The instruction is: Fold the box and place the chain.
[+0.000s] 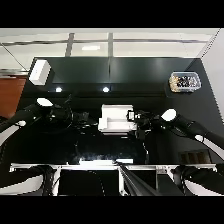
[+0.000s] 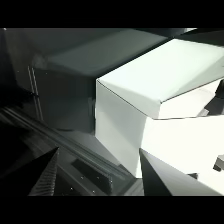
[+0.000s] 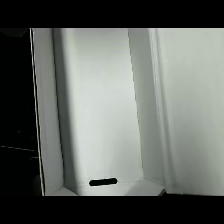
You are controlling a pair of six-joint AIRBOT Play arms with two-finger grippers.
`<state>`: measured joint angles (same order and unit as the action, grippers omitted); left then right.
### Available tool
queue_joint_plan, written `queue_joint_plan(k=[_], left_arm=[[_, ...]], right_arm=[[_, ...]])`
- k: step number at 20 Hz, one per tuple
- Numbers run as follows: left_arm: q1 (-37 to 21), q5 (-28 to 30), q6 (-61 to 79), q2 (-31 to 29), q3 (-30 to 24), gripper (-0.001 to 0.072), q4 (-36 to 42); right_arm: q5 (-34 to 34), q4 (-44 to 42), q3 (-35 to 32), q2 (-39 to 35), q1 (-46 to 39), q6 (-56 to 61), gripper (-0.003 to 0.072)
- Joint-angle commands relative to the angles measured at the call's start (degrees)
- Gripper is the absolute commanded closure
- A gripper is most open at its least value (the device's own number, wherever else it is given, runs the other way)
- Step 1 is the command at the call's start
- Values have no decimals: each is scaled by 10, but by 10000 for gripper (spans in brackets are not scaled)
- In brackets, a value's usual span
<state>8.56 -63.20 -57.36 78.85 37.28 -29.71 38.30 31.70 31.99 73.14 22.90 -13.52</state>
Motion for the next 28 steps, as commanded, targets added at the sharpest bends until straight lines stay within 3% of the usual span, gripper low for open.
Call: queue_joint_plan(k=[1, 5, 11, 16, 18, 22, 28], left_arm=[[-7, -15, 5, 0, 2, 130, 5], [16, -34, 24, 0, 6, 130, 10], [73, 22, 8, 0, 54, 131, -4], [144, 86, -214, 0, 89, 134, -151], [161, 93, -233, 0, 101, 134, -168], [168, 85, -242, 0, 122, 134, -168], [186, 44, -309, 0, 138, 233, -223]], right_arm=[[0, 0, 0, 0, 0, 0, 487], [0, 0, 0, 0, 0, 0, 487], [0, 0, 0, 0, 0, 0, 487], [0, 0, 0, 0, 0, 0, 487], [0, 0, 0, 0, 0, 0, 487], [0, 0, 0, 0, 0, 0, 487], [0, 0, 0, 0, 0, 0, 487]])
